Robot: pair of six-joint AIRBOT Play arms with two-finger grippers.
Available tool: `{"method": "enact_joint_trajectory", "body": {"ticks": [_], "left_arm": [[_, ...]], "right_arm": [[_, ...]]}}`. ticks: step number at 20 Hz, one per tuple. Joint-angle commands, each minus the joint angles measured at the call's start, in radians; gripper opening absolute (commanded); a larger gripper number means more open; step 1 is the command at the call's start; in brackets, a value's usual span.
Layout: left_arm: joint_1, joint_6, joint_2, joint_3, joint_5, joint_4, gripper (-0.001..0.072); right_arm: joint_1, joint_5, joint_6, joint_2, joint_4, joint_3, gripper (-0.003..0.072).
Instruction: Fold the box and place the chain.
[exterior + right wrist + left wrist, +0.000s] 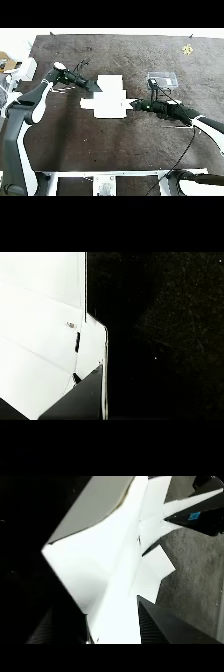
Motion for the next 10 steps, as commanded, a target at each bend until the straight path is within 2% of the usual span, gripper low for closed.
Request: {"method": "enact_joint_trajectory", "body": {"ticks": [1,2,3,4,10], "left_arm": [[-0.006,0.002,-0.014,0.007,-0.048,-0.015,0.055],[-0.006,0.005,-0.014,0.007,-0.045,-0.015,0.0545],[-0.007,0.008,-0.014,0.007,-0.043,-0.015,0.0425],[-0.008,0.01,-0.014,0.007,-0.039,-0.015,0.0366],[-0.013,0.008,-0.014,0.007,-0.053,-0.03,0.036]], "right_arm": [[0.0,-0.009,-0.002,-0.001,0.0,0.0,-0.0001],[0.0,-0.009,-0.002,-0.001,0.0,0.0,-0.0001],[0.0,-0.011,-0.002,-0.001,0.0,0.0,-0.0001],[0.0,-0.012,-0.002,-0.001,0.0,0.0,-0.0001],[0.0,-0.012,-0.002,-0.001,0.0,0.0,-0.0001]]}}
